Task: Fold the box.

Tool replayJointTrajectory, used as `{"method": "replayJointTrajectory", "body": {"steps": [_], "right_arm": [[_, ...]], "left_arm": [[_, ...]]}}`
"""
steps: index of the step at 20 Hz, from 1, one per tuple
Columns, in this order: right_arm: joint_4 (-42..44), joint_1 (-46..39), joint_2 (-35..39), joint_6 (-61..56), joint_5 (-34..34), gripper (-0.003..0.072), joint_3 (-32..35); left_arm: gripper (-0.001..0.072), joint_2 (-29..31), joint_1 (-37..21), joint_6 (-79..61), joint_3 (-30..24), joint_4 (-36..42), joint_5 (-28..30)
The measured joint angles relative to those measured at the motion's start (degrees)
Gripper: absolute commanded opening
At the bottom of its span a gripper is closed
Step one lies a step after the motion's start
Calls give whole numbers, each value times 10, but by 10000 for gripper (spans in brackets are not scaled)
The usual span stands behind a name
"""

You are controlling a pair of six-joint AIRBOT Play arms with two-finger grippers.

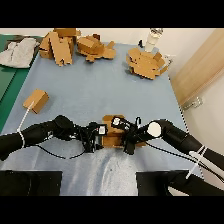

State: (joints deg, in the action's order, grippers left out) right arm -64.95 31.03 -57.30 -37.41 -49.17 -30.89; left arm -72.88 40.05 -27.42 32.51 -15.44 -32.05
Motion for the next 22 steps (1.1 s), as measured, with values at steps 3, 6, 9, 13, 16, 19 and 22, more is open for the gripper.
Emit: {"method": "replayJointTrajectory", "body": {"steps": [3, 6, 9, 13, 16, 19, 22], "right_arm": [[18, 0, -8, 0, 2, 330, 0], [26, 1, -12, 1, 4, 468, 0], [29, 1, -13, 0, 3, 468, 0], [34, 1, -13, 0, 1, 127, 0], [22, 1, -10, -23, -3, 3, 1], [-27, -5, 8, -103, -12, 3, 1], [-81, -29, 53, -182, -46, 2, 1]], "left_arm": [[465, 0, 0, 0, 0, 0, 0], [465, 0, 0, 0, 0, 0, 0], [465, 0, 0, 0, 0, 0, 0], [465, 0, 0, 0, 0, 0, 0], [465, 0, 0, 0, 0, 0, 0], [465, 0, 0, 1, 0, 0, 0], [465, 0, 0, 2, 0, 0, 0]]}}
